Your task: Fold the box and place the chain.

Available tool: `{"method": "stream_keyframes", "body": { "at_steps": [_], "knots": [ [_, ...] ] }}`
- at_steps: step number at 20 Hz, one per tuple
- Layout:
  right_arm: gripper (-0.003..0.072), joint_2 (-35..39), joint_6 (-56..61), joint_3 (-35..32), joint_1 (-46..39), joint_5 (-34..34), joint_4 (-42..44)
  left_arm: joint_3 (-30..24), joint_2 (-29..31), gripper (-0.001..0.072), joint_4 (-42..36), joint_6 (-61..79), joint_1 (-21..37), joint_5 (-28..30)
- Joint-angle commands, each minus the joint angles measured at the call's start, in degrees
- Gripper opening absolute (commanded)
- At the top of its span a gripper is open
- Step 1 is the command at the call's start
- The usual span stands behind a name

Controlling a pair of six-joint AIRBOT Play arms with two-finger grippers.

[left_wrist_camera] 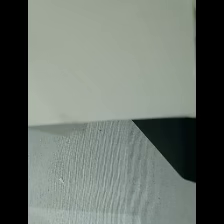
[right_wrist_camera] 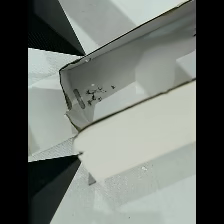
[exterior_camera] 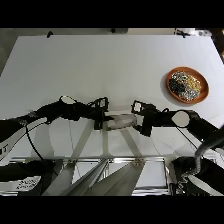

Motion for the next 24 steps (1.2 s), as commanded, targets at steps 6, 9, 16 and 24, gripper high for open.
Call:
{"method": "stream_keyframes", "body": {
  "at_steps": [6,9,16,24],
  "knots": [
    [0.0695,-4.9,-9.8,2.1,-1.7,5.2,5.2,0.0,0.0,0.0013,0.0,0.0,0.0,0.0],
    [0.0695,-6.9,-11.5,3.9,-1.7,7.6,7.3,0.0,0.0,0.0013,0.0,0.0,0.0,0.0],
    [0.0694,-8.2,-12.0,4.7,-1.7,10.9,7.0,0.0,0.0,0.0013,0.0,0.0,0.0,0.0],
    [0.0692,-14.5,-12.1,4.7,-1.7,10.3,7.3,0.0,0.0,0.0013,0.0,0.0,0.0,0.0]
  ]
}}
